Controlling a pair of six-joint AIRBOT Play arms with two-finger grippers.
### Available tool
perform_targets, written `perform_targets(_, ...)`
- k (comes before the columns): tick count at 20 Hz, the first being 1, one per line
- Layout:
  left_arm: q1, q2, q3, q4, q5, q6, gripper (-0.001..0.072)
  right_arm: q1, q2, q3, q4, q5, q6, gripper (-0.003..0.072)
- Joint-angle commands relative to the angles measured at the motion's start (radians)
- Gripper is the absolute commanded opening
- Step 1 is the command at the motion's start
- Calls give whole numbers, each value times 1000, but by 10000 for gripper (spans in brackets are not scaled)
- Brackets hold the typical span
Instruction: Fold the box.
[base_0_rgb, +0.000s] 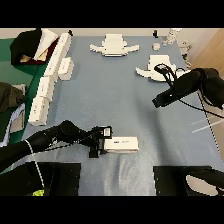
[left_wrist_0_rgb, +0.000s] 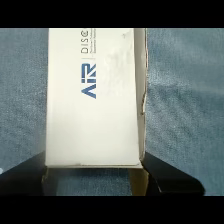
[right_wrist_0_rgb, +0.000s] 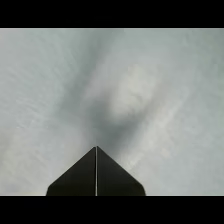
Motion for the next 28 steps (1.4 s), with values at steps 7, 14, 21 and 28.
perform_targets(7,0,0,0,0,2,0,455,-41,-75,40,-5,-105,8,6)
perform_targets(14,1,7,26,-35,-39,-99,455,-41,-75,40,-5,-104,8,6)
perform_targets(21,165,150,83,301,0,-723,455,-41,-75,40,-5,-105,8,6)
perform_targets(28,620,151,98,495,145,-1040,455,-41,-75,40,-5,-104,8,6)
